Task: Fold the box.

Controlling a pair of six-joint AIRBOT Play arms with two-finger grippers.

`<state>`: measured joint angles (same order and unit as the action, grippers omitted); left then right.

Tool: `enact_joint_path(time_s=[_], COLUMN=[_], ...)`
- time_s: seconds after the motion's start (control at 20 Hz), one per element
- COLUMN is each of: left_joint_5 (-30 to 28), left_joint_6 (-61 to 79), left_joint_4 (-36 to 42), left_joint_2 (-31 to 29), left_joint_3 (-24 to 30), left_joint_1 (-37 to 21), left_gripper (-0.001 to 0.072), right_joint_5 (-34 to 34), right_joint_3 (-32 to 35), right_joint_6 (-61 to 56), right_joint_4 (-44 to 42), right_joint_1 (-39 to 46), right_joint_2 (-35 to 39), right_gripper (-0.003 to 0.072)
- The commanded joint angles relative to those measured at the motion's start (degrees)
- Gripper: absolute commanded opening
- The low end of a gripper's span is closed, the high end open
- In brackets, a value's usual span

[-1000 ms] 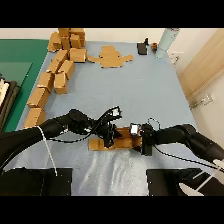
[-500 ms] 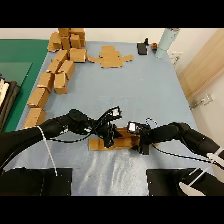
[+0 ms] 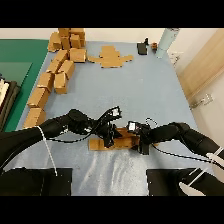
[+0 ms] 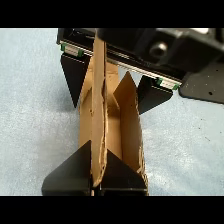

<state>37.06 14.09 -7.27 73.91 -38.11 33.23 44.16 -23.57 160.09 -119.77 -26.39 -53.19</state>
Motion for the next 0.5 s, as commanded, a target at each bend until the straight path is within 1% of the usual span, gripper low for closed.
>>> enact_joint_path(time_s=[0.0, 0.2, 0.45], left_joint_5=[-0.02, -0.02, -0.02], left_joint_6=[0.02, 0.02, 0.00], left_joint_4=[0.00, 0.00, 0.00], left_joint_2=[0.04, 0.04, 0.04], left_joint_3=[-0.02, -0.02, -0.02], left_joint_1=[0.00, 0.00, 0.00], left_gripper=[0.0010, 0.0010, 0.0010], right_joint_5=[-0.09, 2.10, -1.07], right_joint_3=[-0.02, 1.38, 2.21], right_joint_6=[0.00, 0.04, 0.02], right_joint_4=[-0.02, 0.87, 0.39], right_joint_1=[-0.04, -0.24, -0.87], right_joint_2=[-0.02, 0.07, 0.04], right_gripper=[0.0705, 0.0705, 0.0706])
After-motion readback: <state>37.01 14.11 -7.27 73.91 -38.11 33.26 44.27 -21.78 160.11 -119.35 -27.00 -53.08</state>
